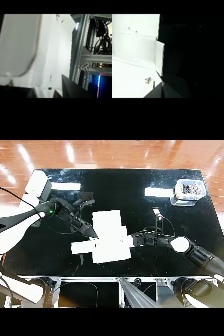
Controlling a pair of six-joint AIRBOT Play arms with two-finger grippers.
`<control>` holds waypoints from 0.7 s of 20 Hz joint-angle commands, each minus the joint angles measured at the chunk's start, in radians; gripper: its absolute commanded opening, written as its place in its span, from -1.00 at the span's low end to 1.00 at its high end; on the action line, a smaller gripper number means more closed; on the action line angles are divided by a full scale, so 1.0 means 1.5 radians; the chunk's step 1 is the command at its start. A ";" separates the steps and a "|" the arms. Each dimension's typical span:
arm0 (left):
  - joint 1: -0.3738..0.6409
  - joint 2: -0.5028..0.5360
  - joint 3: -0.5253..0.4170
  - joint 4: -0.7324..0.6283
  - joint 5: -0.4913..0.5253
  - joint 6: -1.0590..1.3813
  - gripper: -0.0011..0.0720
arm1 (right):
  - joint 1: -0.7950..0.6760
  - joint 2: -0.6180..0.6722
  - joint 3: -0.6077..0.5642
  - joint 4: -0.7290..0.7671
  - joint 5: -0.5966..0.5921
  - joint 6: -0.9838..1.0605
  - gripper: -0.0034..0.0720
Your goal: Fold the box and place the chain.
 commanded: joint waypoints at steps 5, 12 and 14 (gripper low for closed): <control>0.000 -0.001 0.001 -0.003 0.000 0.039 -0.90 | 0.001 0.000 -0.001 -0.011 0.011 0.002 -0.83; 0.000 -0.001 0.001 -0.003 -0.002 0.064 -0.90 | 0.001 0.001 -0.001 -0.013 0.026 0.005 -0.82; 0.000 0.001 0.001 -0.003 -0.004 0.069 -0.90 | 0.001 0.001 0.000 -0.013 0.043 0.009 -0.29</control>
